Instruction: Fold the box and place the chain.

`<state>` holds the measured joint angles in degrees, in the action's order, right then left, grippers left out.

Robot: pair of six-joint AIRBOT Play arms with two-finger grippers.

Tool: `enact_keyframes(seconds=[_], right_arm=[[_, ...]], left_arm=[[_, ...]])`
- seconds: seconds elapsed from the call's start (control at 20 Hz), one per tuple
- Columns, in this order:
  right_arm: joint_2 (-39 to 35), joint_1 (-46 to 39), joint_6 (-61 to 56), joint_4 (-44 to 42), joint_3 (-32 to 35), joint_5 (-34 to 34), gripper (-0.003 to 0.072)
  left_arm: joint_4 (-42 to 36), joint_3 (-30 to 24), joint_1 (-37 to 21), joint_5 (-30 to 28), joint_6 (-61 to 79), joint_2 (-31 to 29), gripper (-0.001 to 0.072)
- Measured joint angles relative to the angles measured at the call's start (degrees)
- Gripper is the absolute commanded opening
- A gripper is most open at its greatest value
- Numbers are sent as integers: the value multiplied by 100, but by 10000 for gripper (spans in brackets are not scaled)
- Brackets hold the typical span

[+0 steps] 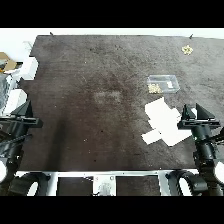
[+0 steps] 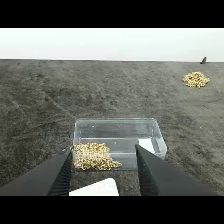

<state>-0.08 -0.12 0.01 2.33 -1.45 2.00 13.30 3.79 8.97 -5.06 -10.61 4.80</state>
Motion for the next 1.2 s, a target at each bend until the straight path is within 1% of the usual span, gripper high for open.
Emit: enact_keyframes(seconds=[0.35, 0.55, 0.65, 0.75, 0.85, 1.0, 1.05, 1.1, 1.15, 1.2], right_arm=[[0, 0, 2, 0, -50, 13, 460], [57, 0, 2, 0, -356, 17, 459], [251, 0, 2, 4, -638, 105, 459], [608, 0, 4, 72, -1012, 166, 459], [1126, -22, 4, 125, -1453, 212, 459], [2162, -293, 2, 151, -2199, 173, 459], [2529, -474, -9, 127, -2437, 37, 459], [2938, -732, -70, 105, -2704, -236, 458], [3340, -1029, -175, 107, -2944, -605, 458], [3799, -1403, -380, 197, -3224, -1145, 459]], left_arm=[[0, 0, -2, 0, -2, 0, 13], [0, 0, -2, 0, 0, 0, 13], [0, 0, 0, -2, 0, 2, 13], [0, 0, 0, -2, 0, 2, 13], [0, 0, -2, -2, 0, 0, 13], [0, 0, 0, -2, -2, 2, 13], [-2, 0, 0, -2, 0, 2, 13], [-2, 0, 0, -2, 0, 2, 13], [0, 0, 0, -2, 0, 2, 13], [0, 0, 0, 0, 0, 0, 13]])
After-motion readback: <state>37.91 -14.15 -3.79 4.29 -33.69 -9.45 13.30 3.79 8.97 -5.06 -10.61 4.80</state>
